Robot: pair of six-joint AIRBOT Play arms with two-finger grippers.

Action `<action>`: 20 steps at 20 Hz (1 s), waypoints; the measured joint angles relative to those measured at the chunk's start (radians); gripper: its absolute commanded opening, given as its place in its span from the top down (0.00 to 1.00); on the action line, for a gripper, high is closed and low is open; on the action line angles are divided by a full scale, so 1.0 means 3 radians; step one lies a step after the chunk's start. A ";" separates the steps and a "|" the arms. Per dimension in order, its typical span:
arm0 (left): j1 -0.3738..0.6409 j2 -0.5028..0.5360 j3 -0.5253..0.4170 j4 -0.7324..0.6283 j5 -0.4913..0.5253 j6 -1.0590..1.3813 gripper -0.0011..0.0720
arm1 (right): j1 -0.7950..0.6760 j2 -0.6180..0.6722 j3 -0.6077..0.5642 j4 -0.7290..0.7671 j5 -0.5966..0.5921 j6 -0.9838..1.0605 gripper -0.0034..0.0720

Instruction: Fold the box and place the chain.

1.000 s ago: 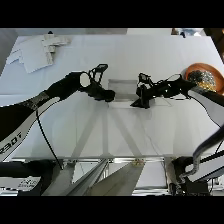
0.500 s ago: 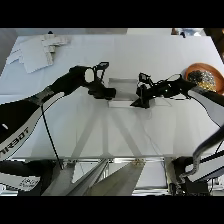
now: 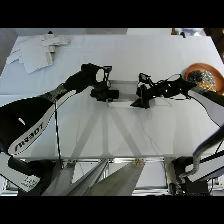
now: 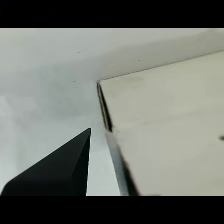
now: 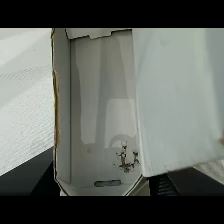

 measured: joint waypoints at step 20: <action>-0.0085 -0.0112 0.0064 0.0022 -0.0028 -0.0337 0.96 | 0.0000 0.0000 0.0000 0.0006 0.0008 0.0010 0.37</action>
